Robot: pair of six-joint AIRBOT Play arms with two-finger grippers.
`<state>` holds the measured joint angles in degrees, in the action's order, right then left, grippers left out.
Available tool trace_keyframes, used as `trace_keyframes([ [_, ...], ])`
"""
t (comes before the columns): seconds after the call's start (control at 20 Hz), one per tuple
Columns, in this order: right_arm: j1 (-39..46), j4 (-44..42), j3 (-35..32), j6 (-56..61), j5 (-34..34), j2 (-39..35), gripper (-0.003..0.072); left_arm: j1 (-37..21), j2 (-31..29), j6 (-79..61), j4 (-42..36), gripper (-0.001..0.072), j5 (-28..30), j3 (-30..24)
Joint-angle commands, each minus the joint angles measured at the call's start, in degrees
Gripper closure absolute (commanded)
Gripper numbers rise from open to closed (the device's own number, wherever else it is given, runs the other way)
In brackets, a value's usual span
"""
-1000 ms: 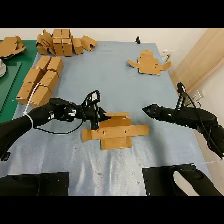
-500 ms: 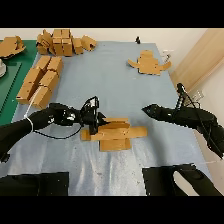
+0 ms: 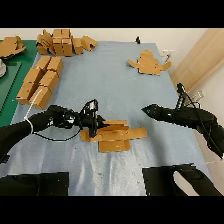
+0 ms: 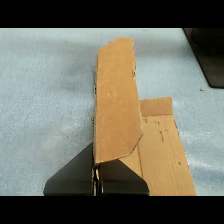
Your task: Fold the box.
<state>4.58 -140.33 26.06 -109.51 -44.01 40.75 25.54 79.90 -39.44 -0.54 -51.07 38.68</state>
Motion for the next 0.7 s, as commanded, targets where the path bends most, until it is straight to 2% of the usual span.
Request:
trace_keyframes([
  [0.0,-0.1,0.0,0.0,0.1,-0.5,-0.1,0.0339,-0.1,0.0,1.5,0.7,0.0699,0.1,0.0],
  [0.25,-0.1,0.0,0.0,0.0,-1.1,-0.1,0.0339,-0.3,0.0,7.2,5.6,0.0699,0.1,0.9],
  [0.55,-0.1,0.0,0.0,0.0,-1.6,-0.1,0.0340,-0.3,0.0,7.3,5.6,0.0698,0.2,0.9],
  [0.6,-0.1,0.0,0.0,0.0,-1.6,-0.1,0.0369,-0.3,0.0,7.3,5.6,0.0698,0.2,0.9],
  [0.65,-0.1,0.0,0.0,0.0,-1.8,-0.1,0.0451,-0.3,0.0,7.4,5.6,0.0698,0.2,0.9],
])
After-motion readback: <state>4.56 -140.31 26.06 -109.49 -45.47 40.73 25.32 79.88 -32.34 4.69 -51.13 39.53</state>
